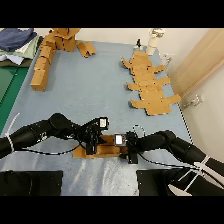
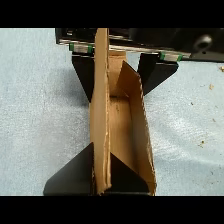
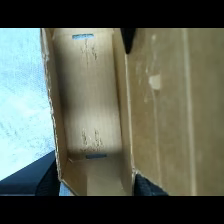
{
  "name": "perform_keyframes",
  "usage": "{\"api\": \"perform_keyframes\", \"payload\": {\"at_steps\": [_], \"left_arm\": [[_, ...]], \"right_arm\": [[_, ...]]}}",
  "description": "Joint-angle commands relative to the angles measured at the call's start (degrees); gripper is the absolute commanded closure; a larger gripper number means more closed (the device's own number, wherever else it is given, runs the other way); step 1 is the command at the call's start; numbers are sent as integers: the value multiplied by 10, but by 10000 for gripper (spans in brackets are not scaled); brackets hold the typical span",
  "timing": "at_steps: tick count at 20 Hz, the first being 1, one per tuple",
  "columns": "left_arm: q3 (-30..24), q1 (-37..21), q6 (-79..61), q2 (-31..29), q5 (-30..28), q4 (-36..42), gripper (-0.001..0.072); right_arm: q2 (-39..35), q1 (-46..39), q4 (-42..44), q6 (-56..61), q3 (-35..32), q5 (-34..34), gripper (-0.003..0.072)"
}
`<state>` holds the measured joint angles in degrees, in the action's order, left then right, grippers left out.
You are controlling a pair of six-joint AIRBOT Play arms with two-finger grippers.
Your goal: Fold the box.
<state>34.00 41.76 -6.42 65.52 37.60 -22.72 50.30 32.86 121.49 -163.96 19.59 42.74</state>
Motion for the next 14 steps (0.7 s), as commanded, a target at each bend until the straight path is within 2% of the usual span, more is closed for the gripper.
{"api": "perform_keyframes", "payload": {"at_steps": [1, 14], "left_arm": [[0, 0, 0, 0, 0, 0, 696], [0, 0, 0, 0, 5, 0, 696]], "right_arm": [[0, 0, 0, 0, 0, 0, 168], [0, 0, 0, 0, 0, 0, 168]]}}
